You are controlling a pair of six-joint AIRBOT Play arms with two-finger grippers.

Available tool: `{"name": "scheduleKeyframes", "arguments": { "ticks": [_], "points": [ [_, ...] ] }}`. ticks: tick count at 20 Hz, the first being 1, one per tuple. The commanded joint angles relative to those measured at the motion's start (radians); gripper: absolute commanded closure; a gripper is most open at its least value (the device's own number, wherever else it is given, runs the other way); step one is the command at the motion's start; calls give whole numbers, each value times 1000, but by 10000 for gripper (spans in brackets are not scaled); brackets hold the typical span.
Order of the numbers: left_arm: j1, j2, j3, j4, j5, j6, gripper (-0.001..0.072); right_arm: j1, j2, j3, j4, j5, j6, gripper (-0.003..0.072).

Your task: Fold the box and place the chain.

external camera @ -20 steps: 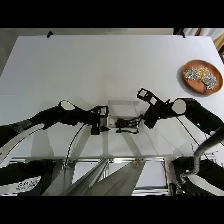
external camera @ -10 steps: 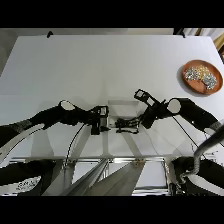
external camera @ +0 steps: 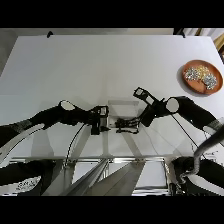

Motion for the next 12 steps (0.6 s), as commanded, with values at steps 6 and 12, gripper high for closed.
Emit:
{"name": "scheduleKeyframes", "arguments": {
  "ticks": [6,12],
  "points": [
    [1,1,0,0,0,0,570,1,-7,10,-42,5,38,488],
    [1,1,0,0,0,0,570,22,-63,10,-56,10,43,503]
  ]
}}
